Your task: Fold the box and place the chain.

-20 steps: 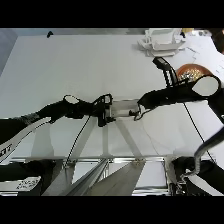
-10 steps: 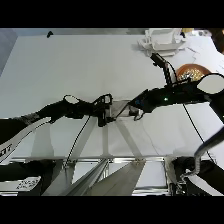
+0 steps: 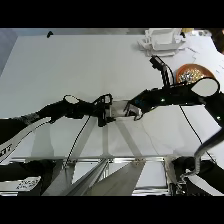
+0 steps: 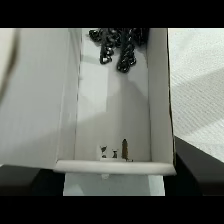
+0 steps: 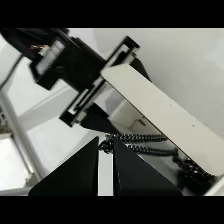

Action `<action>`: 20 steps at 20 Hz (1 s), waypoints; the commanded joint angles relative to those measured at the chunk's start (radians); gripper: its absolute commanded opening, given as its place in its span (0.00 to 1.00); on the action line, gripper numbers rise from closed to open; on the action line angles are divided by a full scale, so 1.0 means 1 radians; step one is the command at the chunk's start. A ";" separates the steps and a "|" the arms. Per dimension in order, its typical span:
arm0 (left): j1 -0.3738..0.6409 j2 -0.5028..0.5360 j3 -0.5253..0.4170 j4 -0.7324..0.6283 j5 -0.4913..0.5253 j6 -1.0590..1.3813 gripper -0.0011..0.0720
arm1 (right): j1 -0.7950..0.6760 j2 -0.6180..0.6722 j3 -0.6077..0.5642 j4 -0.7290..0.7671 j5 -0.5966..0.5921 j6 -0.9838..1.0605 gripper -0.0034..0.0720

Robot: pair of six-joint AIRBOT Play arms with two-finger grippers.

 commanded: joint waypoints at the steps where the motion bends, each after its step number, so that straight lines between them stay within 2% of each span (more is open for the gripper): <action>1: 0.000 0.001 0.001 0.000 0.000 0.000 0.36 | 0.000 -0.037 -0.057 -0.023 -0.069 -0.004 0.06; 4: 0.000 0.001 0.001 0.000 0.000 0.000 0.36 | 0.030 -0.093 -0.070 -0.055 -0.064 -0.004 0.06; 5: 0.000 0.001 0.001 0.000 0.000 0.000 0.36 | 0.050 -0.100 -0.070 -0.083 -0.068 -0.003 0.14; 6: 0.000 0.001 0.001 0.000 0.000 0.000 0.36 | 0.066 -0.099 -0.070 -0.108 -0.076 -0.001 0.27; 7: 0.000 0.001 0.001 0.000 0.000 0.000 0.36 | 0.073 -0.099 -0.070 -0.120 -0.086 0.008 0.33; 12: 0.000 0.001 0.001 0.000 0.000 0.000 0.36 | 0.016 -0.047 -0.067 -0.145 -0.097 0.061 0.32; 13: 0.000 0.001 0.001 0.000 0.000 0.000 0.36 | -0.011 -0.016 -0.066 -0.183 -0.092 0.061 0.23; 14: 0.000 0.001 0.001 0.000 0.000 0.000 0.36 | -0.038 0.013 -0.066 -0.238 -0.094 0.076 0.17; 17: 0.000 0.001 0.001 0.000 0.000 0.000 0.36 | -0.109 0.054 -0.066 -0.584 -0.126 0.355 0.15; 18: 0.000 0.001 0.001 0.000 0.000 0.000 0.36 | -0.117 0.050 -0.068 -0.680 -0.126 0.432 0.16; 19: 0.000 0.001 0.001 0.000 0.000 0.000 0.36 | -0.117 0.042 -0.068 -0.728 -0.121 0.467 0.21; 20: 0.000 0.001 0.001 0.000 0.000 0.000 0.36 | -0.109 0.029 -0.069 -0.724 -0.111 0.467 0.26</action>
